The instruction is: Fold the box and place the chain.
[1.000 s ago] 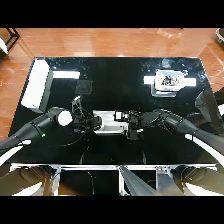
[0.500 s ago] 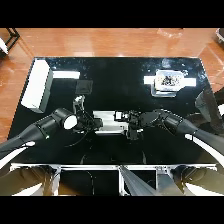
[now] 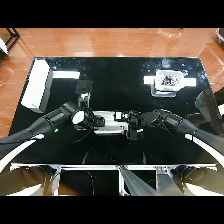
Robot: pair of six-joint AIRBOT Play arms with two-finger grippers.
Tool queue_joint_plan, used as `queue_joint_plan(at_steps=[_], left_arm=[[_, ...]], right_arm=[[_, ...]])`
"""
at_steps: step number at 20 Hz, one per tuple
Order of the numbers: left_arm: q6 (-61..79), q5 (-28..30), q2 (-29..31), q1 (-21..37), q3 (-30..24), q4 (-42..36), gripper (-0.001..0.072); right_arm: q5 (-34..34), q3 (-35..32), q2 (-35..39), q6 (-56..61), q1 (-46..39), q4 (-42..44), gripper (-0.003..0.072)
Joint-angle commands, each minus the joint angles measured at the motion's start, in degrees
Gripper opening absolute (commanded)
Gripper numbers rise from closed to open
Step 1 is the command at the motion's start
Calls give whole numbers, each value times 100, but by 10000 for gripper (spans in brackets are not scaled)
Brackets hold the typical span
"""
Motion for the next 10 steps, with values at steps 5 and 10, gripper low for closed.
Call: queue_joint_plan(at_steps=[5, 10], left_arm=[[-166, 153, -142, -138, 136, 304, 313], [-129, -262, -505, -142, 514, 437, 313]], right_arm=[[-17, 2, 0, 4, 4, 0, 465], [-17, 2, 0, 4, 4, 0, 465]])
